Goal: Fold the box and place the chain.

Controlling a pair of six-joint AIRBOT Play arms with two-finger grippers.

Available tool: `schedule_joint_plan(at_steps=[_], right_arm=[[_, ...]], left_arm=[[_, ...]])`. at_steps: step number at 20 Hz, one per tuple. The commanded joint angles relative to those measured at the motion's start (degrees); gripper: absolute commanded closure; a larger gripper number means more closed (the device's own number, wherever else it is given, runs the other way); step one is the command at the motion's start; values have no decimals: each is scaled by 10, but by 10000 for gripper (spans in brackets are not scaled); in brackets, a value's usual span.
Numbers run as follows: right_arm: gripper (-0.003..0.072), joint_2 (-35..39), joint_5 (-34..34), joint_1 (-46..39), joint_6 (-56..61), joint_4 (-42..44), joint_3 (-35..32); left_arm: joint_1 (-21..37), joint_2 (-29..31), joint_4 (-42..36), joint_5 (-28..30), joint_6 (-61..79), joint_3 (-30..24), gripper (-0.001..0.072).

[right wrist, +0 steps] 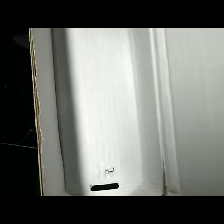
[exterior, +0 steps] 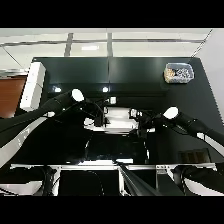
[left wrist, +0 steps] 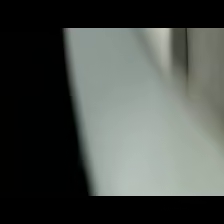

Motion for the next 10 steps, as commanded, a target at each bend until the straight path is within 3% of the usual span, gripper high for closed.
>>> schedule_joint_plan(at_steps=[1, 4, 7, 8, 9, 10], right_arm=[[200, 0, 0, 0, 0, 0, 0], [200, 0, 0, 0, 0, -1, 0], [203, 0, 8, 0, -4, -3, 0], [293, 0, 15, 0, -10, -5, 0], [481, 0, 25, 0, -17, -7, 0], [590, 0, 28, 0, -20, -9, 0]], left_arm=[[12, 15, 58, -37, -110, 27, 11], [35, 56, 210, -89, -281, 46, 8], [70, 88, 339, -195, -499, 56, 40], [86, 90, 332, -242, -551, 56, 251], [101, 88, 290, -271, -591, 51, 606], [113, 89, 210, -289, -589, 35, 686]])
